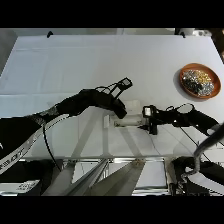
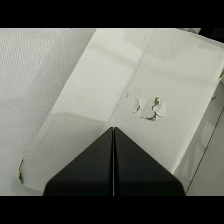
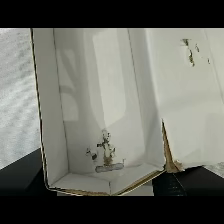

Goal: Fold the box and place the chain.

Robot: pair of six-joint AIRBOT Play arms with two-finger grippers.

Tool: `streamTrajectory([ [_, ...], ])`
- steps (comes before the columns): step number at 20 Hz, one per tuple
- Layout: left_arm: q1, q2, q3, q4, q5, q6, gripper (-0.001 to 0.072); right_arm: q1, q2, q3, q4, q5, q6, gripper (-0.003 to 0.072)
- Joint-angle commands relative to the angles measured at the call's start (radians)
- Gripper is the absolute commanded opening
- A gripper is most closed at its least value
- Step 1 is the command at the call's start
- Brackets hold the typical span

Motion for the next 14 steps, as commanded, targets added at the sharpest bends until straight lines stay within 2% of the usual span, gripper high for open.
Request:
streamTrajectory([
  [1, 0.001, 0.02, 0.0, 0.005, 0.021, -0.003, 0.0005, 0.0, 0.001, 0.001, 0.0, 0.0, 0.0, 0.0408],
  [4, 0.003, 0.091, 0.0, 0.014, 0.024, 0.01, 0.0005, 0.0, 0.001, 0.001, 0.0, 0.0, 0.0, 0.0408],
  [7, 0.004, 0.195, 0.0, 0.091, 0.053, 0.009, 0.0005, 0.0, 0.001, 0.001, 0.0, 0.0, 0.0, 0.0408],
  [10, 0.004, 0.281, 0.0, 0.18, 0.17, 0.009, 0.0005, 0.0, 0.001, 0.001, 0.0, 0.0, 0.0, 0.0408],
  [14, 0.0, 0.298, -0.001, 0.185, 0.326, 0.01, 0.0004, 0.0, 0.001, 0.001, 0.0, 0.0, 0.0, 0.0408],
])
